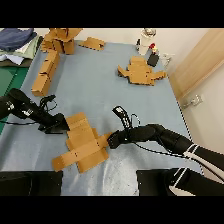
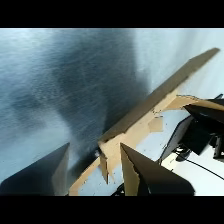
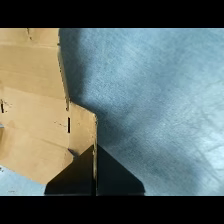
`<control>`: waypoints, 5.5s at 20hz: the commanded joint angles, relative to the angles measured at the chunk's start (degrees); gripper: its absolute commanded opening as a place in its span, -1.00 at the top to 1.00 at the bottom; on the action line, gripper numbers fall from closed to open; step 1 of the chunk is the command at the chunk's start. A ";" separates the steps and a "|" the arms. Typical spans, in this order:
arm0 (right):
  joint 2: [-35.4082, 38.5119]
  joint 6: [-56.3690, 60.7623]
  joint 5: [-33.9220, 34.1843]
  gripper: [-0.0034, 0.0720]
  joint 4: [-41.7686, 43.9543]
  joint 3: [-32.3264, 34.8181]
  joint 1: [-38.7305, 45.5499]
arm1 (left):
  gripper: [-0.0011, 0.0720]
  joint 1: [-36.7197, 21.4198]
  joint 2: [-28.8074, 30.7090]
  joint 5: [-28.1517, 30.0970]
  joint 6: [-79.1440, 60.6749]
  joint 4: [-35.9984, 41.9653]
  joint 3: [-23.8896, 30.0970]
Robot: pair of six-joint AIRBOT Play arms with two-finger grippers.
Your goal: Fold the box.
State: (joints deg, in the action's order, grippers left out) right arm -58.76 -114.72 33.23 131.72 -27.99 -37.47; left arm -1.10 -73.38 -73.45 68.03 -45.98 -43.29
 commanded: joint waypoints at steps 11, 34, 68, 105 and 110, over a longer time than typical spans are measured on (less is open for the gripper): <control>-0.22 2.32 -0.24 0.90 -3.67 0.04 0.00 | 0.06 5.73 -7.96 -2.93 -15.96 14.23 0.02; 4.17 12.72 12.52 0.09 -19.02 -13.03 14.64 | 0.94 16.13 -7.91 2.49 -40.92 19.87 -6.03; 6.93 51.28 21.62 0.90 -43.39 -9.18 14.36 | 0.94 35.17 -7.91 13.35 -51.93 12.74 -9.14; -0.79 42.93 17.77 -0.45 -70.44 -2.12 -47.08 | 0.94 34.34 -7.76 10.91 -51.93 12.55 -9.14; 0.63 64.92 25.86 -0.41 -90.44 -2.19 -47.08 | 0.93 34.34 -7.76 10.91 -51.93 12.55 -9.14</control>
State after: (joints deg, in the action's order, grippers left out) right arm -58.46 -62.22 54.50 52.77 -30.17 -84.42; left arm 33.28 -81.17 -62.57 16.10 -33.43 -52.45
